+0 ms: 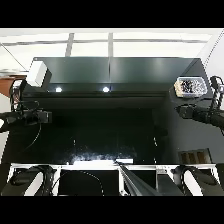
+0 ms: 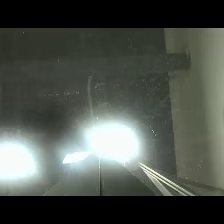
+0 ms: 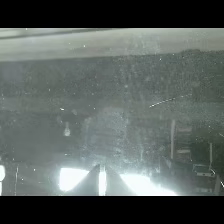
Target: Fold the box and place the chain.
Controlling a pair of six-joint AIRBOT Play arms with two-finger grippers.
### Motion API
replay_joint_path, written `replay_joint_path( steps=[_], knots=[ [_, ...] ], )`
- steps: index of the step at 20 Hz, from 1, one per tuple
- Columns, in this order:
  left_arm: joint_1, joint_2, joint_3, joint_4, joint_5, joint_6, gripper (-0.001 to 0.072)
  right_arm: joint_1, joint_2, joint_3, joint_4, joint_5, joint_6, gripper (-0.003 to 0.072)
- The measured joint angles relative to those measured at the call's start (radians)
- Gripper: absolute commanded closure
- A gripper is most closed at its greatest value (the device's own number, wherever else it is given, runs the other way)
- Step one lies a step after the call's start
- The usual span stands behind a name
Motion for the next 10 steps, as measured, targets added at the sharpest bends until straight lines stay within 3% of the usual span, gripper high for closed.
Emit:
replay_joint_path(
  steps=[10],
  knots=[
    [0.000,0.029,-0.034,0.000,0.020,0.000,0.0681,0.000,0.003,-0.016,-0.006,-0.004,0.000,0.0644]
  ],
)
